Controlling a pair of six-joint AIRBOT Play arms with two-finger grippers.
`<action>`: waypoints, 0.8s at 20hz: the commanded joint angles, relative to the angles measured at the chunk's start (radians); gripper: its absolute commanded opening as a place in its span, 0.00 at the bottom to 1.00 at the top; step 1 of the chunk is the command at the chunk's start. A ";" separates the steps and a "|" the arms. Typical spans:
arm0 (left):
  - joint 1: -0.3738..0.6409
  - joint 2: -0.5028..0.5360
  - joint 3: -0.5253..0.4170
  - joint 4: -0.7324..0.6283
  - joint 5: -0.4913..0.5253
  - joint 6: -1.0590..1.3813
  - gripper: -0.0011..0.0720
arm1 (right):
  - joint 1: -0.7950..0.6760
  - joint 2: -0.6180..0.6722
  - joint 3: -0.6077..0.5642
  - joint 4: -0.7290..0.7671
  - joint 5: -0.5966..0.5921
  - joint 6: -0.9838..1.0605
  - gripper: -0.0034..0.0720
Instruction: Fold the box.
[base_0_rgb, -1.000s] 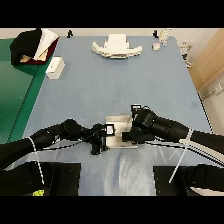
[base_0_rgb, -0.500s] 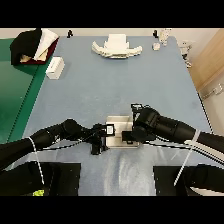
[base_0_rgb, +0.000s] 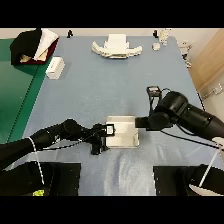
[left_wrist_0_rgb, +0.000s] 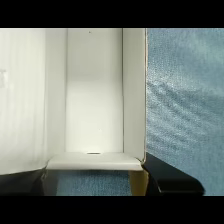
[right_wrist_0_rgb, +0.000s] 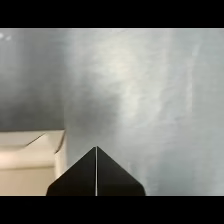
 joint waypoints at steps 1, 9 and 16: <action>-0.001 0.000 0.000 0.000 0.000 0.000 0.44 | -0.225 -0.050 -0.010 0.127 0.075 -0.283 0.05; -0.001 0.000 0.000 0.000 0.000 0.000 0.44 | -0.605 -0.413 0.018 1.102 -0.006 -1.153 0.05; -0.001 0.000 0.000 0.000 0.000 0.000 0.44 | -0.543 -0.414 0.055 1.107 -0.241 -1.451 0.05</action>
